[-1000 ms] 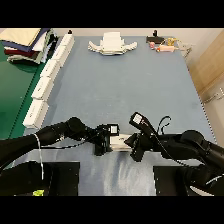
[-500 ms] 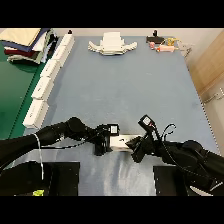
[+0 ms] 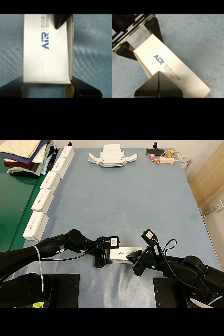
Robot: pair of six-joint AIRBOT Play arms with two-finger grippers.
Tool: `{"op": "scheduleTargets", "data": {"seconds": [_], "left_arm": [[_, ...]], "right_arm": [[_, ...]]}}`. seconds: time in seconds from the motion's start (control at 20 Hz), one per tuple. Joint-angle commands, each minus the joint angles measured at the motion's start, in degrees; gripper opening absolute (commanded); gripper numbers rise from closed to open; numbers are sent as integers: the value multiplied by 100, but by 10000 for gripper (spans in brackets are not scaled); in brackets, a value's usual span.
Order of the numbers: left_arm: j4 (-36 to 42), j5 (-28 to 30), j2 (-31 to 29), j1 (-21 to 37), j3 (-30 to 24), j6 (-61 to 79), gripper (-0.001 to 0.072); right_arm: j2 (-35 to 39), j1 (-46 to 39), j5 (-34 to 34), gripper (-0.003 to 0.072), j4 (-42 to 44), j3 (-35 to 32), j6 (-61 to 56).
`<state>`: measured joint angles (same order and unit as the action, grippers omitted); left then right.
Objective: Fold the box.
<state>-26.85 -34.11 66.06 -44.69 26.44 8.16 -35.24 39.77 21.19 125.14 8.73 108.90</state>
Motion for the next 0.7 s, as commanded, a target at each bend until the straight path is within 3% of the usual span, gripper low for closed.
{"op": "scheduleTargets", "data": {"seconds": [0.0,0.3,0.65], "left_arm": [[7,-7,2,2,4,-7,414],[7,-7,2,2,4,-7,414],[7,-7,2,2,4,-7,414]], "right_arm": [[11,-2,131,5,-13,-15,-17],[566,-7,129,6,-153,352,-94],[743,-11,133,6,-1226,535,-120]]}}
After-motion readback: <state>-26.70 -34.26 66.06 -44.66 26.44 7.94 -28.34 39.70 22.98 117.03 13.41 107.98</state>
